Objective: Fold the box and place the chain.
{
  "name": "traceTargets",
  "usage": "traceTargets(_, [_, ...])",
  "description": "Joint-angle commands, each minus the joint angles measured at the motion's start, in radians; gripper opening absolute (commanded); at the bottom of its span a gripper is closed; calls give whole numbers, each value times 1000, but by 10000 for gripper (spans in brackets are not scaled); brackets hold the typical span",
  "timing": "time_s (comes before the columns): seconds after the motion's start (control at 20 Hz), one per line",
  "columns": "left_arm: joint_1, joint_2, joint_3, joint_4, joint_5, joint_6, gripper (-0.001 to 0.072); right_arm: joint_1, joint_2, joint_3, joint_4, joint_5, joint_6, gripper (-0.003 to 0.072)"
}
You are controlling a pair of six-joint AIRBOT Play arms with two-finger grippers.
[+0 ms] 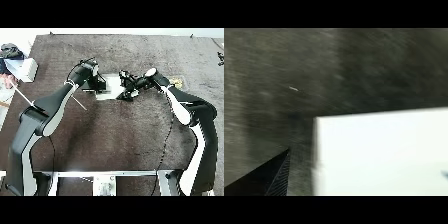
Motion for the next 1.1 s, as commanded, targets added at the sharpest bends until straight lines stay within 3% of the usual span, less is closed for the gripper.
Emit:
traceTargets(0.0, [-1,21,4,-44,0,112,397,0,0,0,0,1,0,269])
traceTargets(0.1, [-1,37,16,-49,-27,180,407,0,0,0,0,1,0,270])
traceTargets(0.15, [0,54,16,-48,-38,215,531,0,0,0,0,0,0,269])
traceTargets(0.2, [1,71,17,-45,-51,235,558,0,0,0,0,0,0,269])
traceTargets(0.35, [21,135,21,-41,-73,286,558,0,0,0,0,1,0,269])
traceTargets(0.6, [69,230,19,-67,-85,572,558,0,0,0,0,-3,0,270])
traceTargets(0.7, [117,259,16,-160,-72,661,558,0,0,0,0,-2,0,269])
traceTargets(0.9, [266,283,-53,-557,-48,1011,558,0,0,0,0,-2,0,270])
traceTargets(1.05, [356,282,-161,-645,-19,1281,558,0,0,0,0,-3,0,270])
